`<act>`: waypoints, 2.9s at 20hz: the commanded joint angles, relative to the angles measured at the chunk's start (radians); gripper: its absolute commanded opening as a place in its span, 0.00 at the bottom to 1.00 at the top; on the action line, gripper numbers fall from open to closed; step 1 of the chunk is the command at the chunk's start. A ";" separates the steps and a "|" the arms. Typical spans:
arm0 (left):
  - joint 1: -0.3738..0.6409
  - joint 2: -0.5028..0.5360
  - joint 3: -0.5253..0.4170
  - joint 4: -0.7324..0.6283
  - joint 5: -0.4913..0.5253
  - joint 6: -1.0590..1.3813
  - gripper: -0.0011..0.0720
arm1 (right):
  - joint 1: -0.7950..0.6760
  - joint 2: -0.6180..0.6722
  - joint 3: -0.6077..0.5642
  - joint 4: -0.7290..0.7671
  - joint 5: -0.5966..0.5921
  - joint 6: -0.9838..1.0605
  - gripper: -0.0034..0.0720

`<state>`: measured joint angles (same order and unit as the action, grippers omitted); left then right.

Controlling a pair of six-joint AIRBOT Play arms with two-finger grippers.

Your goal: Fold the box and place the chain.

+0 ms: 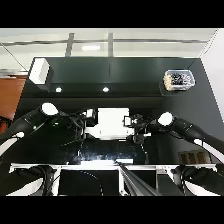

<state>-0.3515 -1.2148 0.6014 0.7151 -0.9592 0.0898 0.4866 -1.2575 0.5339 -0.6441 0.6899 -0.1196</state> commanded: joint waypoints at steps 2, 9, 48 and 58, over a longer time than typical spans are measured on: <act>-0.041 0.001 0.000 0.002 0.069 -0.059 0.50 | 0.000 0.000 0.000 0.000 0.001 0.000 0.37; -0.042 -0.002 0.000 -0.034 0.056 -0.060 0.33 | 0.000 0.000 0.000 0.000 0.001 0.000 0.37; 0.556 0.132 -0.010 0.228 -0.077 -1.268 0.06 | 0.000 0.000 0.000 0.000 0.000 0.000 0.37; 0.391 -0.067 -0.124 -0.067 -0.177 -1.201 0.06 | 0.000 0.000 0.000 0.000 0.000 0.000 0.37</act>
<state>0.1009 -1.2259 0.4881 0.7845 -1.1511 -1.1507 0.4866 -1.2575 0.5339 -0.6441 0.6899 -0.1196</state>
